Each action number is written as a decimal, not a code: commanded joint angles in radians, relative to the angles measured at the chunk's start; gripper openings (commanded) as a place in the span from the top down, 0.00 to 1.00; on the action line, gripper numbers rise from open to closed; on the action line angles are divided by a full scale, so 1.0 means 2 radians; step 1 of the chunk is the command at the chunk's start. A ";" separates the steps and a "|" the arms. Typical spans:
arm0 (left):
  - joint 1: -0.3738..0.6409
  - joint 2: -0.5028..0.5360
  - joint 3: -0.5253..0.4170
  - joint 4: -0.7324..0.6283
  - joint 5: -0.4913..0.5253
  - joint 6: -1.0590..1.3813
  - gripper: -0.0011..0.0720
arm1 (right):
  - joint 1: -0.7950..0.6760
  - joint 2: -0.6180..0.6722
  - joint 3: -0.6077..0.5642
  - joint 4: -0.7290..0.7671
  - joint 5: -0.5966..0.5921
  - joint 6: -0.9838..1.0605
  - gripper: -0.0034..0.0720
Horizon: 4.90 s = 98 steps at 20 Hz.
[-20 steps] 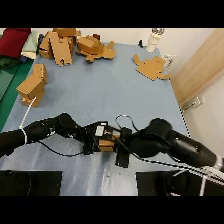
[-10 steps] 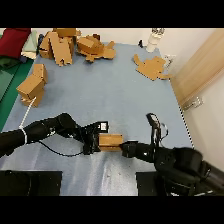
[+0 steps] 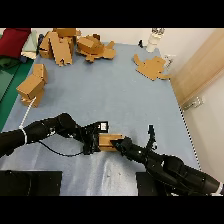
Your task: Fold the box.
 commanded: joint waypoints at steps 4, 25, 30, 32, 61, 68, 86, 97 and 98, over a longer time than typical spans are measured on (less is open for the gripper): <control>0.000 0.000 0.000 0.000 0.000 0.000 0.53 | 0.001 -0.076 -0.005 0.000 0.049 0.012 0.95; 0.000 0.000 0.000 0.000 0.000 0.000 0.53 | -0.009 -0.037 0.024 -0.103 0.019 0.008 0.95; 0.000 0.000 0.000 0.000 0.000 0.000 0.53 | -0.070 0.047 0.038 -0.154 -0.033 0.008 0.95; 0.000 0.000 0.000 -0.001 0.000 0.000 0.53 | -0.096 0.079 0.038 -0.169 -0.105 0.008 0.95; 0.398 0.035 0.131 0.240 -0.058 -0.485 0.53 | -0.120 0.154 0.038 -0.276 -0.233 0.010 0.95; 0.453 0.035 0.131 0.301 -0.080 -0.538 0.53 | -0.120 0.154 0.038 -0.276 -0.233 0.010 0.95; 0.435 0.172 0.140 0.148 -0.327 -0.665 0.03 | -0.119 0.143 0.041 -0.290 -0.233 -0.022 0.95; 0.160 0.036 0.234 0.118 -0.156 -0.649 0.97 | -0.147 -0.214 0.307 -0.282 -0.280 -0.187 0.95; 0.155 0.022 0.254 0.123 -0.156 -0.649 0.97 | -0.153 -0.244 0.333 -0.267 -0.295 -0.216 0.95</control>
